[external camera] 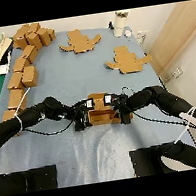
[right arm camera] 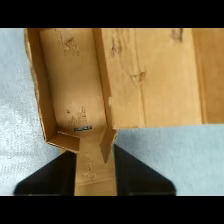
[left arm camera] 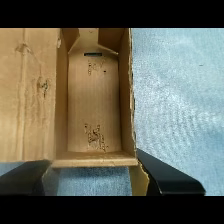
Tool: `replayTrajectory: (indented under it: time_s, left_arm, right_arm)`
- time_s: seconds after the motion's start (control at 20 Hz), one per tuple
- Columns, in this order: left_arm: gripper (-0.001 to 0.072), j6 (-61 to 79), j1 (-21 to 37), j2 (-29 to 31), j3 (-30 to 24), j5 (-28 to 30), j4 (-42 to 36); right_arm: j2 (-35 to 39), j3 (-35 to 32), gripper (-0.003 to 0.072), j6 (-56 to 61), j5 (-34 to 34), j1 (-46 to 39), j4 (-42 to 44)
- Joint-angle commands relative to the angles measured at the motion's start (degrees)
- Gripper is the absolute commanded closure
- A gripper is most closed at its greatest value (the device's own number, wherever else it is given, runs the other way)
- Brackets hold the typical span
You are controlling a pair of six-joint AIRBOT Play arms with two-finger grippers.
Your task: Fold the box.
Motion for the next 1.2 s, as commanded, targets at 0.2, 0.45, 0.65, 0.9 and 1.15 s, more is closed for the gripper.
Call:
replayTrajectory:
  time_s: [0.2,0.45,0.65,0.9,1.15]
  left_arm:
    - [0.0288,0.0,0.04,0.0,0.0,0.02,0.02]
    - [0.0288,0.0,0.04,-0.02,0.0,0.02,0.02]
    - [0.0288,0.0,0.04,-0.02,0.0,0.0,0.02]
    - [0.0288,0.0,0.04,0.0,0.0,0.02,0.02]
    - [0.0288,0.0,0.04,-0.02,0.0,0.02,0.02]
  right_arm:
    - [-0.61,-0.04,0.048,-1.57,0.2,0.83,3.15]
    - [-0.63,-0.04,0.048,-2.08,1.97,2.95,4.52]
    - [-2.29,-0.04,0.0476,-2.12,5.64,5.09,4.57]
    - [-4.63,-0.04,0.0135,-2.12,5.62,5.81,4.5]
    - [-4.17,-0.02,0.009,-1.27,5.6,5.68,3.8]
